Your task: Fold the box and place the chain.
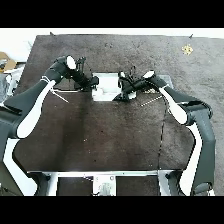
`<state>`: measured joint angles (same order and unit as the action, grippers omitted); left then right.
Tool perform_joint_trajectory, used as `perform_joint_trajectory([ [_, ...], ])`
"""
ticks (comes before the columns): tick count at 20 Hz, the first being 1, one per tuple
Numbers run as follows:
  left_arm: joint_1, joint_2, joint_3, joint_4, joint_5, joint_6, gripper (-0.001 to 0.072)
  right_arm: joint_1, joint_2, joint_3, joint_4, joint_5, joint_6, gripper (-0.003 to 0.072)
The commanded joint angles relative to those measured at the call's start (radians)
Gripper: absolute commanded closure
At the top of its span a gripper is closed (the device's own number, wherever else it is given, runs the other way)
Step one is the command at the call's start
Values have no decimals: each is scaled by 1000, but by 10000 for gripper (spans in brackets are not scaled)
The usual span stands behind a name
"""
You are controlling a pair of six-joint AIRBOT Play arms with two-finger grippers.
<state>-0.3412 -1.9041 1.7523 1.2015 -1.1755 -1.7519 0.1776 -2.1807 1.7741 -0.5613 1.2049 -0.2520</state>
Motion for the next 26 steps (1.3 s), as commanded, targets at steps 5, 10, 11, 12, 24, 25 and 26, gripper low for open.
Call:
perform_joint_trajectory([
  [5,-1,0,27,-12,-55,-1,425,0,0,0,1,0,1,249],
  [10,-19,-2,25,-6,-26,-3,425,0,0,0,1,0,1,249],
  [11,-24,-11,26,-8,-15,-13,425,0,0,0,1,0,1,250],
  [12,-25,-19,26,-17,-14,-18,425,0,0,0,1,0,1,250],
  [24,-31,-46,32,43,-20,-77,425,0,0,0,1,0,1,249],
  [25,-37,-46,32,68,-21,-85,426,0,0,0,1,0,1,249],
  [26,-43,-46,35,84,-23,-92,426,0,0,0,1,0,1,249],
])
